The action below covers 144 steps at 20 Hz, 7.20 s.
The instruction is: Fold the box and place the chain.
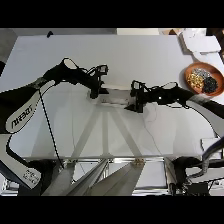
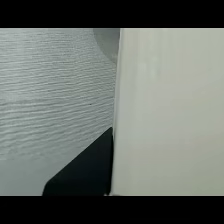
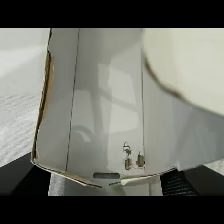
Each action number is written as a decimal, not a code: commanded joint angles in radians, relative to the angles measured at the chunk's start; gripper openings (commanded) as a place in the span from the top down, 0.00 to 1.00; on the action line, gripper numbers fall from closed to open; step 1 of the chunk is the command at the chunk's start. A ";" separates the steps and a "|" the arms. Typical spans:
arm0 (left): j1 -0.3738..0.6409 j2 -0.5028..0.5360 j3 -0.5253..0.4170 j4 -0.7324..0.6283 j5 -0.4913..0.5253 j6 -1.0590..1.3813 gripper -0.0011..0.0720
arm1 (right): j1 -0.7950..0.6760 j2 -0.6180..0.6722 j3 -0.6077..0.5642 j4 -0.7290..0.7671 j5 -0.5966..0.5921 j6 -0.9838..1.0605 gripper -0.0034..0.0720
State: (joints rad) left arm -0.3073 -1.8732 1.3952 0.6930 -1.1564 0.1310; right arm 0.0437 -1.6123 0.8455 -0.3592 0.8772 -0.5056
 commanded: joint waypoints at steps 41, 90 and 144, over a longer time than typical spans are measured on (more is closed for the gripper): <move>0.000 0.000 0.000 0.000 0.001 0.000 0.97 | 0.000 -0.021 0.010 0.045 -0.026 0.052 0.37; 0.030 0.148 0.000 -0.145 -0.188 -0.319 0.98 | 0.000 -0.021 0.010 0.045 -0.024 0.052 0.37; 0.114 0.049 -0.002 0.430 -0.069 -0.726 0.98 | 0.000 -0.021 0.010 0.045 -0.024 0.052 0.37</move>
State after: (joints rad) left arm -0.1894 -1.7832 1.3933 0.9951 -1.2243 -0.5461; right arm 0.0441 -1.6329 0.8539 -0.3141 0.8524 -0.4541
